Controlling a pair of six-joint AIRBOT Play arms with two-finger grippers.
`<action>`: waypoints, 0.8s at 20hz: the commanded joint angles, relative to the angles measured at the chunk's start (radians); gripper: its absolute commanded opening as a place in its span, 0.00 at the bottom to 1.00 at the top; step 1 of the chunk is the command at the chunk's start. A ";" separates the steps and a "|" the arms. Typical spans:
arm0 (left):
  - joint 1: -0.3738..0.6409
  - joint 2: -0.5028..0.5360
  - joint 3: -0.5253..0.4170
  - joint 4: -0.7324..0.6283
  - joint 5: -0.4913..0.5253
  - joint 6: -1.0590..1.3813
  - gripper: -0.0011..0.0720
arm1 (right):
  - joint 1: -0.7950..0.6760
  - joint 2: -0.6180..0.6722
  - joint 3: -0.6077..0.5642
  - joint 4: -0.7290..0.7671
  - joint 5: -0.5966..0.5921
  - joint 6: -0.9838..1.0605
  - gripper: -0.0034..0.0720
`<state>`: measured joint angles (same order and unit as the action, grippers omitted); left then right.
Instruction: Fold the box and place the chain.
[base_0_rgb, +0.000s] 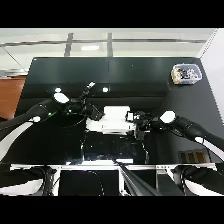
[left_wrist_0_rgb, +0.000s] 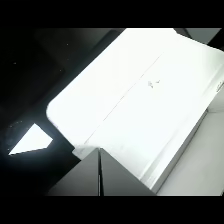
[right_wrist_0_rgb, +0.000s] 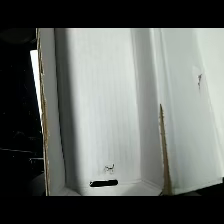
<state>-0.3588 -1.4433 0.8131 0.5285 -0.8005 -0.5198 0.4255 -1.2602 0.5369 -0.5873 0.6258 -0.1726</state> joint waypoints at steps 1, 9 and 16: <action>0.060 0.080 0.021 0.049 -0.048 -0.010 0.05 | 0.001 0.000 -0.001 0.001 -0.001 0.001 0.37; 0.164 0.318 -0.143 -0.040 -0.237 0.262 0.05 | 0.001 0.000 -0.001 0.001 -0.001 0.001 0.37; 0.048 0.272 -0.137 0.195 -0.113 0.679 0.99 | 0.001 0.000 -0.001 0.003 -0.002 0.001 0.37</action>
<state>-0.2581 -1.1679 0.6773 0.6044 -1.0294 0.0086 0.4255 -1.2602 0.5369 -0.5854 0.6247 -0.1719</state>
